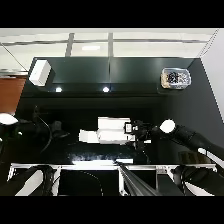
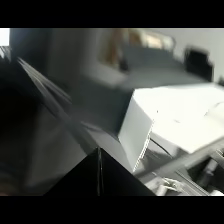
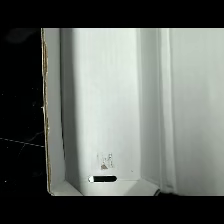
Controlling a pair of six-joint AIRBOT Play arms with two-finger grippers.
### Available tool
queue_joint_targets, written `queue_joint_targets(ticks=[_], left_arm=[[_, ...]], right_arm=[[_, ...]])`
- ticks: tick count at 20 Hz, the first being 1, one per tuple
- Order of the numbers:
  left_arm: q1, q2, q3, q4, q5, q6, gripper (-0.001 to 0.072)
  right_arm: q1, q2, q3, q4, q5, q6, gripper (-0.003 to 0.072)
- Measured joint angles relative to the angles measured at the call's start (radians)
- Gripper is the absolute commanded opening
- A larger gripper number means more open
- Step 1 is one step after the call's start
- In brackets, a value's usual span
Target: Fold the box and place the chain.
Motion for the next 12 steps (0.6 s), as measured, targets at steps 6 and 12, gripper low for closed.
queue_joint_targets(ticks=[6, 12], left_arm=[[-0.144, -0.080, -0.135, -0.183, 0.140, 0.080, 0.0025], [-0.304, -0.199, -0.105, -0.294, 0.236, 0.144, 0.0025]], right_arm=[[0.000, 0.000, 0.000, 0.000, 0.000, 0.000, 0.0461], [0.000, 0.000, 0.000, 0.000, 0.000, 0.000, 0.0461]])
